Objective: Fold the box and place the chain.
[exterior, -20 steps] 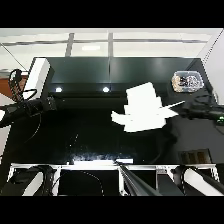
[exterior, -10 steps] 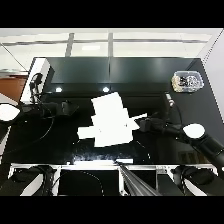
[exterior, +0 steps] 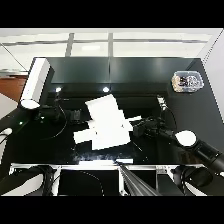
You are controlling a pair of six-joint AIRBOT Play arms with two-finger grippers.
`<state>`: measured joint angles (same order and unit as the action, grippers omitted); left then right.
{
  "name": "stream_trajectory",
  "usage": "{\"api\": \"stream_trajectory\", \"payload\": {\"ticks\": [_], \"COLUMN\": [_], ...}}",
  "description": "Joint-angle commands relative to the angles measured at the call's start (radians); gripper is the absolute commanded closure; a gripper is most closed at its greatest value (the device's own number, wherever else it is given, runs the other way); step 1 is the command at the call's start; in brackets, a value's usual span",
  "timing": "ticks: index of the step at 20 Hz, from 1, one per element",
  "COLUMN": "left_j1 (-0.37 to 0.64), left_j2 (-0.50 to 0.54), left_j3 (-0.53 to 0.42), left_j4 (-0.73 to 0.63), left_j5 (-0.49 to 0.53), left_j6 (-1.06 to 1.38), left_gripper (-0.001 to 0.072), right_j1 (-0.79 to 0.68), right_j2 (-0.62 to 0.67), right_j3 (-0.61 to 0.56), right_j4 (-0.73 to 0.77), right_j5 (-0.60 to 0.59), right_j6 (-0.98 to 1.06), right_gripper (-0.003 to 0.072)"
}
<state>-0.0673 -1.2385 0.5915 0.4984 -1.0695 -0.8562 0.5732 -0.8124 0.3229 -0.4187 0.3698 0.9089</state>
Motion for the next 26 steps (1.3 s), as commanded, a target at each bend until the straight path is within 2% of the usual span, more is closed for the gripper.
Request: {"api": "stream_trajectory", "payload": {"ticks": [1,3,6,10,13,14,15,19,23,26], "left_j1": [-0.002,-0.002,-0.002,-0.002,-0.002,-0.005,-0.013,-0.050,-0.069,-0.070], "left_j2": [-0.134,-0.195,-0.275,-0.323,-0.335,-0.335,-0.335,-0.336,-0.337,-0.337], "left_j3": [0.001,0.010,0.061,0.119,0.151,0.152,0.153,0.156,0.174,0.175], "left_j4": [-0.198,-0.226,-0.219,-0.186,-0.073,-0.072,-0.067,-0.061,-0.060,-0.060], "left_j5": [-0.029,-0.051,-0.177,-0.252,-0.268,-0.274,-0.272,-0.232,-0.211,-0.227], "left_j6": [0.256,0.330,0.448,0.584,0.584,0.584,0.588,0.612,0.621,0.621], "left_gripper": [0.0002,0.0002,0.0002,0.0017,0.0038,0.0091,0.0104,0.0114,0.0357,0.0358], "right_j1": [0.008,0.008,0.008,0.008,0.008,0.008,0.008,0.008,0.008,0.008], "right_j2": [0.000,0.000,0.000,0.000,0.000,0.000,0.000,0.000,0.000,0.000], "right_j3": [-0.001,-0.001,-0.001,-0.001,-0.001,-0.001,-0.001,0.000,-0.001,-0.001], "right_j4": [-0.001,-0.001,-0.001,-0.001,-0.001,-0.002,-0.002,-0.001,-0.002,-0.002], "right_j5": [0.006,0.008,0.008,0.008,0.008,0.008,0.006,0.004,0.005,0.004], "right_j6": [0.000,0.000,0.001,0.005,0.013,0.014,0.014,0.016,0.019,0.019], "right_gripper": [0.0648,0.0648,0.0648,0.0648,0.0648,0.0648,0.0648,0.0648,0.0648,0.0648]}}
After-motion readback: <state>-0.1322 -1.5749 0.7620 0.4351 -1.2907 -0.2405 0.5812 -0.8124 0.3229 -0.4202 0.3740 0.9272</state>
